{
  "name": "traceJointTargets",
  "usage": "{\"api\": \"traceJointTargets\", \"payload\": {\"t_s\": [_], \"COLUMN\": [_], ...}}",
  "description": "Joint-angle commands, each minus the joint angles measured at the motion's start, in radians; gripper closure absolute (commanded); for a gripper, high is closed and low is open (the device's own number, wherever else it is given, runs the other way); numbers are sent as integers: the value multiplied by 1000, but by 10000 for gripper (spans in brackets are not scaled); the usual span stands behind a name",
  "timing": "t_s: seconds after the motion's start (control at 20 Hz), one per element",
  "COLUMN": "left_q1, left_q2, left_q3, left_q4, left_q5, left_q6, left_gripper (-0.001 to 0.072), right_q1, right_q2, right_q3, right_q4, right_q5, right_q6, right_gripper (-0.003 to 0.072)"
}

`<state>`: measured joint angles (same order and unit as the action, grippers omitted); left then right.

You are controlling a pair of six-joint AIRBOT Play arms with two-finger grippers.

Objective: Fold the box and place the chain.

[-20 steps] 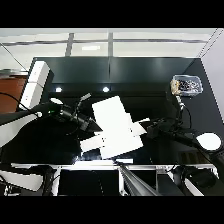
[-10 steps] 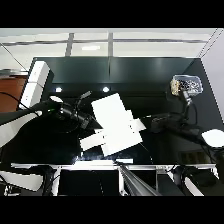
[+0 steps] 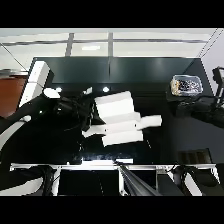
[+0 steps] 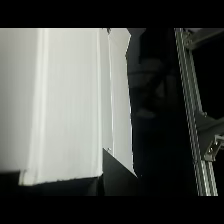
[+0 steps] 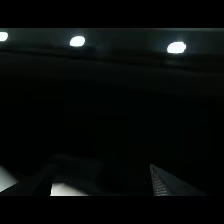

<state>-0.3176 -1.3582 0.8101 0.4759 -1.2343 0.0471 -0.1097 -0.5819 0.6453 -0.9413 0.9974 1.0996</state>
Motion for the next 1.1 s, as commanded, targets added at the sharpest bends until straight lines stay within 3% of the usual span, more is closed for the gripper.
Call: {"api": "traceJointTargets", "payload": {"t_s": [0.0,0.15,0.35,0.45,0.8,1.05], "left_q1": [-86,-124,-130,-131,-131,-131], "left_q2": [126,207,227,210,206,175], "left_q3": [-44,-179,-262,-266,-267,-267], "left_q4": [145,147,126,110,118,111], "left_q5": [96,272,369,370,517,515], "left_q6": [20,46,122,133,132,156], "left_gripper": [689,687,684,683,684,683], "right_q1": [-39,-39,-38,-38,-38,-38], "right_q2": [0,0,0,0,0,0], "right_q3": [24,24,20,3,-6,-80], "right_q4": [-243,-320,-298,-294,-238,-28], "right_q5": [-115,-121,-46,14,2,-42], "right_q6": [-1,-1,0,-1,-1,-286], "right_gripper": [-16,-17,-16,-16,-17,-16]}}
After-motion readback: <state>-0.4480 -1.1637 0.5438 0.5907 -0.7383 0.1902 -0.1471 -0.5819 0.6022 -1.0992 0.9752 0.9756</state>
